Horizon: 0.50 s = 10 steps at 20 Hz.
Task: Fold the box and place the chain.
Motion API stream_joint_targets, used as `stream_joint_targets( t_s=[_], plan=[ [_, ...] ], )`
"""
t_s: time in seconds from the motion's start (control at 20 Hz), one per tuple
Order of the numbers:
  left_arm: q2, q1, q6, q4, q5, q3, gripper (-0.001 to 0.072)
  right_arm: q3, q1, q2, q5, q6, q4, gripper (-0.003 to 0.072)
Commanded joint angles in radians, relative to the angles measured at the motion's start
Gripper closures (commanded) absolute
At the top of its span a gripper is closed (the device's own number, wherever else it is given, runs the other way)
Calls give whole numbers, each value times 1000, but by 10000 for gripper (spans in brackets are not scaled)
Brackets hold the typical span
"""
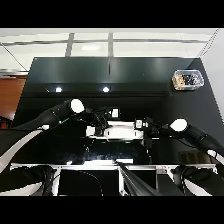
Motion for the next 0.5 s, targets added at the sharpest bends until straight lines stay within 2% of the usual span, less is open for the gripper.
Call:
stream_joint_targets(
  t_s=[0.0, 0.45],
  plan=[
    [0, 0, -1, 0, -2, 0, 680, 0, 1, -7, -5, -5, -11, 10],
    [0, 1, -1, 0, -2, 0, 679, 0, 1, -7, -5, -5, -16, 11]
  ],
)
